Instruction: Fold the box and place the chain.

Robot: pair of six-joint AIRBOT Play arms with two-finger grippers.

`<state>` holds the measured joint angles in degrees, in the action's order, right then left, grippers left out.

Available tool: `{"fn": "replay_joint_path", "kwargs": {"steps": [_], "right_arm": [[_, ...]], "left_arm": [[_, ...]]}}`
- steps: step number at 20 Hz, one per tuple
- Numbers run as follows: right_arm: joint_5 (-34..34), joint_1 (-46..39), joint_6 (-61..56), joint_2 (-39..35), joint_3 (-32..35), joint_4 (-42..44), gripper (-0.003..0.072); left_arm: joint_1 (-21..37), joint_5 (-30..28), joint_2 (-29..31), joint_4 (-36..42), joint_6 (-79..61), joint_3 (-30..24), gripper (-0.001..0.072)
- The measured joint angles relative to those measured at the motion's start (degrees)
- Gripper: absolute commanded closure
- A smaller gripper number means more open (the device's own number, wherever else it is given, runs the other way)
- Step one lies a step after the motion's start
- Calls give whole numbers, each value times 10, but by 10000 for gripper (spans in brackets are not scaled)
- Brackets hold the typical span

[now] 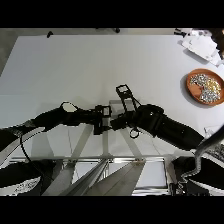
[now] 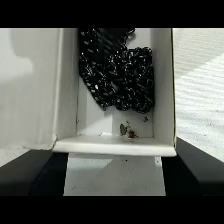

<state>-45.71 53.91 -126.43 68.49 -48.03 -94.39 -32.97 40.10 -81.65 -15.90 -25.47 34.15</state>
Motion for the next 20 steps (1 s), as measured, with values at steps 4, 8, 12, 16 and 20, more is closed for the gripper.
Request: {"fn": "replay_joint_path", "kwargs": {"steps": [4, 8, 12, 16, 20], "right_arm": [[0, -5, 9, 7, 0, 25, 458], [-3, -26, 31, -19, 0, 34, 463], [-47, -83, 131, -103, -1, 38, 457], [-160, -204, 417, -158, 2, 89, 361], [-202, -336, 782, -149, 23, 147, 128]], "left_arm": [[0, 0, 0, 0, 0, 0, 390], [0, 0, 0, 0, 0, 0, 390], [0, 0, 0, 0, 0, 0, 390], [0, 0, 0, 0, 0, 0, 390], [0, 0, 0, 0, 0, 0, 390]]}}
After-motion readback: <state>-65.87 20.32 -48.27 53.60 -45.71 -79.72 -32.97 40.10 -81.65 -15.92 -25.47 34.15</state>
